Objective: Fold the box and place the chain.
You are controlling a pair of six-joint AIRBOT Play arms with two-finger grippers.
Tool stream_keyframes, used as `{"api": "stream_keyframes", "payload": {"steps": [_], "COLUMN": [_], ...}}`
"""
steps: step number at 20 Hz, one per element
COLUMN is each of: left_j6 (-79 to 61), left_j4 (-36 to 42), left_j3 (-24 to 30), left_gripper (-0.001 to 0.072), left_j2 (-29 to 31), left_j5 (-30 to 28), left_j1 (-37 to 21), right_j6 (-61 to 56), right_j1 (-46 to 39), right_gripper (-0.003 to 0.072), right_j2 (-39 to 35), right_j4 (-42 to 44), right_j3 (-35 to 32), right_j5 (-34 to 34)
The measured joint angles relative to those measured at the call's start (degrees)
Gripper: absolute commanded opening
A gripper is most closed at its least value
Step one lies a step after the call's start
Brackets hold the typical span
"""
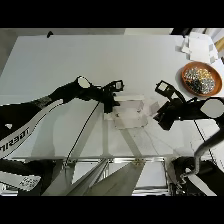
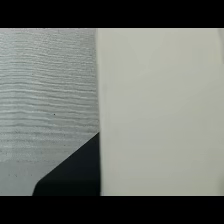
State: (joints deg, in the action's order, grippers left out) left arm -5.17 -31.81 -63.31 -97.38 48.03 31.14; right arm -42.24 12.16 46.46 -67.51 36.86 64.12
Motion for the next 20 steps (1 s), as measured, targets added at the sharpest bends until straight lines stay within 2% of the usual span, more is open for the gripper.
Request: {"api": "stream_keyframes", "payload": {"steps": [2,3,5,12,17,20], "left_j6": [0.0,0.0,0.0,0.2,0.2,0.1], "left_j4": [0.0,-0.1,-0.1,-0.1,-0.1,-0.1], "left_j3": [0.0,0.0,0.0,0.0,0.0,0.0], "left_gripper": [0.0088,0.0088,0.0088,0.0088,0.0087,0.0087], "left_j2": [0.0,0.0,0.0,0.0,0.0,0.0], "left_j5": [0.0,-0.1,-0.2,-0.2,-0.2,-0.2], "left_j1": [0.0,0.0,0.0,0.0,0.0,0.0], "right_j6": [6.9,9.5,12.9,23.8,26.8,28.7], "right_j1": [0.0,0.0,0.0,0.0,0.0,0.7], "right_gripper": [0.0374,0.0457,0.0573,0.0589,0.0601,0.0615], "right_j2": [0.6,1.1,2.4,6.3,8.1,8.5], "right_j4": [1.4,1.9,2.3,2.8,2.9,3.0], "right_j3": [0.0,0.0,0.0,0.0,-0.3,-2.1], "right_j5": [1.2,1.6,2.1,2.4,2.2,-0.2]}}
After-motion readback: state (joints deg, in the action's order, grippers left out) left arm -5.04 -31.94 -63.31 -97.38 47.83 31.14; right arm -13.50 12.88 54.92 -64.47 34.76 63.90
